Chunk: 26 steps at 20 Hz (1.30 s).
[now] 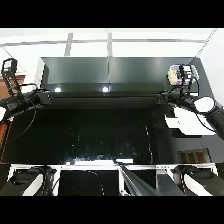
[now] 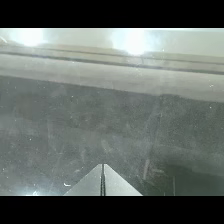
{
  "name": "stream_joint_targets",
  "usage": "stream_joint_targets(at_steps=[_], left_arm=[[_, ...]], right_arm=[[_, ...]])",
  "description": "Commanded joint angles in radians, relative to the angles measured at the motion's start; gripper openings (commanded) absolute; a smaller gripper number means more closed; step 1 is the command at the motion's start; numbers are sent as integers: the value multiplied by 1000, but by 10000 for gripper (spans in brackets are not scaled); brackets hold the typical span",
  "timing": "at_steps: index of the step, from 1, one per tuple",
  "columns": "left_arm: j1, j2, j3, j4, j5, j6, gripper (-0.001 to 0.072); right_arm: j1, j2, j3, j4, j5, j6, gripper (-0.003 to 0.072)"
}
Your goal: Fold the box and place the chain.
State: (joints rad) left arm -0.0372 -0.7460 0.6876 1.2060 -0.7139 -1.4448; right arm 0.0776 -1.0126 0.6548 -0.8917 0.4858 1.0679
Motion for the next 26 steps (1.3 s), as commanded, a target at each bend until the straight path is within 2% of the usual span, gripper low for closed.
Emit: stream_joint_targets(at_steps=[1, 9, 12, 15, 16, 17, 18, 20, 21, 22, 23, 26], left_arm=[[0, 0, 0, 0, 0, 0, 29], [0, 0, 0, 0, 0, 0, 28], [0, 0, 0, 1, 1, 2, 29], [0, 0, 0, -1, 12, 1, 29], [0, 0, 0, -8, 12, 1, 29], [0, 0, 0, -11, 20, 1, 29], [0, 0, 0, -14, 55, 0, 29], [0, -12, 0, -22, 133, -2, 32], [0, -26, 0, -24, 156, -3, 145], [0, -40, 0, -34, 152, -2, 407], [-1, -56, 0, -45, 143, -3, 720], [0, -105, 0, -40, 77, -2, 716]], right_arm=[[-1, 0, 0, 0, 0, 0, 15], [-1, 0, 0, 0, 0, 0, 15], [0, 0, 0, 5, -40, 1, 15], [-1, 0, 0, 33, -19, -2, 20], [-1, 0, 0, 23, -26, -1, 212], [-1, 0, 0, 18, -25, -1, 695], [-1, 0, 1, 14, -21, -3, 720], [-44, 0, 26, -40, 10, 27, 720], [-92, 0, 49, -83, 23, 82, 720], [-163, 0, 82, -139, 37, 144, 720], [-245, -1, 113, -191, 45, 196, 720], [-558, -27, 208, -277, 111, 238, 720]])
